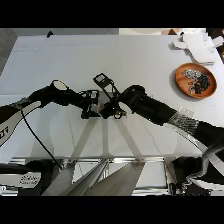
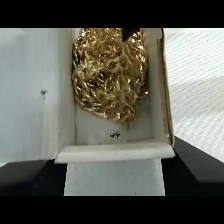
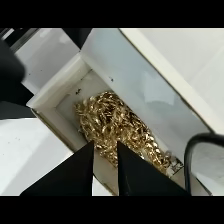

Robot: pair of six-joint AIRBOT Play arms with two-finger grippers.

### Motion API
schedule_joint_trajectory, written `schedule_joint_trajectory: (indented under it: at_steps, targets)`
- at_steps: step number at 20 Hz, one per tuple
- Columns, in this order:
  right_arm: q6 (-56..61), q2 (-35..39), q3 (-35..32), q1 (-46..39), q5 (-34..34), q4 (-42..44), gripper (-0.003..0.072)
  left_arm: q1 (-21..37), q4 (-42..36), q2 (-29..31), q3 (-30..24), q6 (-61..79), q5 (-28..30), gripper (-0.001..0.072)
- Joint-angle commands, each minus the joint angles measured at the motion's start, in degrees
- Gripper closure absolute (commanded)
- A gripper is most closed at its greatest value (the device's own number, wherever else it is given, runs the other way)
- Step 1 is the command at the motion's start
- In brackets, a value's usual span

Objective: Fold the box and place the chain.

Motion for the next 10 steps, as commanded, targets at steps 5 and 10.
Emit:
schedule_joint_trajectory:
  at_steps: [5, 10]
  targets:
    - [-0.4, 4.3, 0.2, 0.0, 2.7, 0.0, 0.0510, 0.0, 0.0, 0.0, 0.0, 0.0, 0.0, 0.0369]
    - [-7.8, 14.6, 0.2, -0.1, 10.8, -3.5, 0.0510, 0.0, 0.0, 0.0, 0.0, 0.0, 0.0, 0.0369]
